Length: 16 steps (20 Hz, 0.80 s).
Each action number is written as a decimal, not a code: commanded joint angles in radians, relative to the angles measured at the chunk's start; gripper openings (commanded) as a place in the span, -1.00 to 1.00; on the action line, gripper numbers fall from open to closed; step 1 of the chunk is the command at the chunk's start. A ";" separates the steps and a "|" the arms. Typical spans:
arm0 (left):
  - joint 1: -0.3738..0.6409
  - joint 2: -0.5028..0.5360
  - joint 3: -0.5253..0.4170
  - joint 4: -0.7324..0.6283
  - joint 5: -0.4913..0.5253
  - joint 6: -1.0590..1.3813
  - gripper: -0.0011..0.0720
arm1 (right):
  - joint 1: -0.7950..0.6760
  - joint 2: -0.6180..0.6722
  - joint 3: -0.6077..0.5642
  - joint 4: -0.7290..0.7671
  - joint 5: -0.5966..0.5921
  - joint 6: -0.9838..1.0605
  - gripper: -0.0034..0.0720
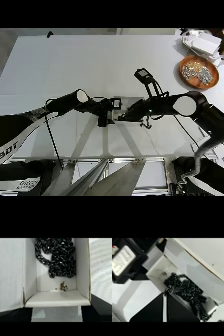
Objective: Fold the box and place the chain.
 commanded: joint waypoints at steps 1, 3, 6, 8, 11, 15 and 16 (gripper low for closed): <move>0.000 0.000 0.000 0.000 0.000 0.000 -0.61 | 0.004 -0.020 -0.064 -0.022 -0.047 0.018 -0.87; 0.000 0.000 0.000 0.000 0.000 0.000 -0.61 | 0.004 -0.032 -0.106 -0.021 -0.086 0.026 -0.75; 0.000 0.000 0.000 0.000 0.000 0.000 -0.61 | 0.004 -0.056 -0.117 -0.021 -0.100 0.025 -0.37; 0.000 0.000 0.000 0.000 0.000 0.000 -0.61 | 0.004 -0.050 -0.112 -0.022 -0.107 0.025 -0.37; 0.000 0.000 0.000 0.000 0.000 0.000 -0.61 | -0.018 -0.004 -0.075 -0.023 -0.054 0.025 -0.37; 0.000 0.000 0.000 0.000 0.000 0.000 -0.61 | -0.123 0.101 -0.067 -0.108 0.153 0.026 0.02; 0.000 0.000 0.000 0.000 0.000 0.000 -0.61 | -0.154 0.111 -0.068 -0.148 0.235 0.039 0.10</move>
